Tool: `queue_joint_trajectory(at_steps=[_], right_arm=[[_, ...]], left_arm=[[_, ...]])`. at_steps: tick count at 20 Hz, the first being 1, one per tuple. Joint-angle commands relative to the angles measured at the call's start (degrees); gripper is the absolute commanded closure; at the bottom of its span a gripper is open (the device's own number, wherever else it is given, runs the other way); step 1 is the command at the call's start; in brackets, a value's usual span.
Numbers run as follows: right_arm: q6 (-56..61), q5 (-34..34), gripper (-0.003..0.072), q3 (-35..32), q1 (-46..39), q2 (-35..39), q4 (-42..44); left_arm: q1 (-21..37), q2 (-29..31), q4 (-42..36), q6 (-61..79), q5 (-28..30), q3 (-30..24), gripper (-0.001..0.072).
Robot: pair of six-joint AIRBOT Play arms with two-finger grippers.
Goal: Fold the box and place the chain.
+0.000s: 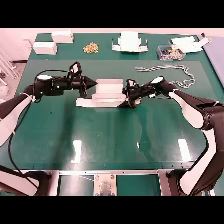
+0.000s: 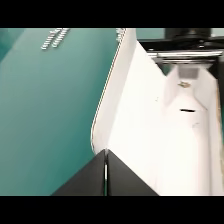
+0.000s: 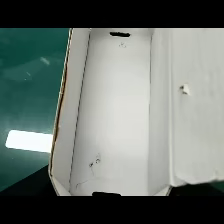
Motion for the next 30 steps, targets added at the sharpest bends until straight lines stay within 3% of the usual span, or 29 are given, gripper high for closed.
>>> queue_joint_trajectory(at_steps=[1, 11, 26, 30], right_arm=[[0.00, 0.02, 0.0116, 0.00, 0.00, 0.02, -0.02], [0.00, 0.02, 0.0116, 0.00, 0.00, 0.02, 0.00], [0.00, 0.02, 0.0117, 0.00, 0.00, 0.02, 0.00], [0.00, 0.02, 0.0117, 0.00, 0.00, 0.02, 0.00]], left_arm=[[-0.04, -2.23, -1.18, -0.15, 1.81, 2.99, 0.0694], [-0.04, -9.68, -1.09, -1.38, 2.64, 4.44, 0.0694], [-0.04, -11.78, 1.75, -0.11, 2.51, 4.46, 0.0693], [0.00, -10.88, 1.64, -1.33, 2.03, 7.41, 0.0694]])
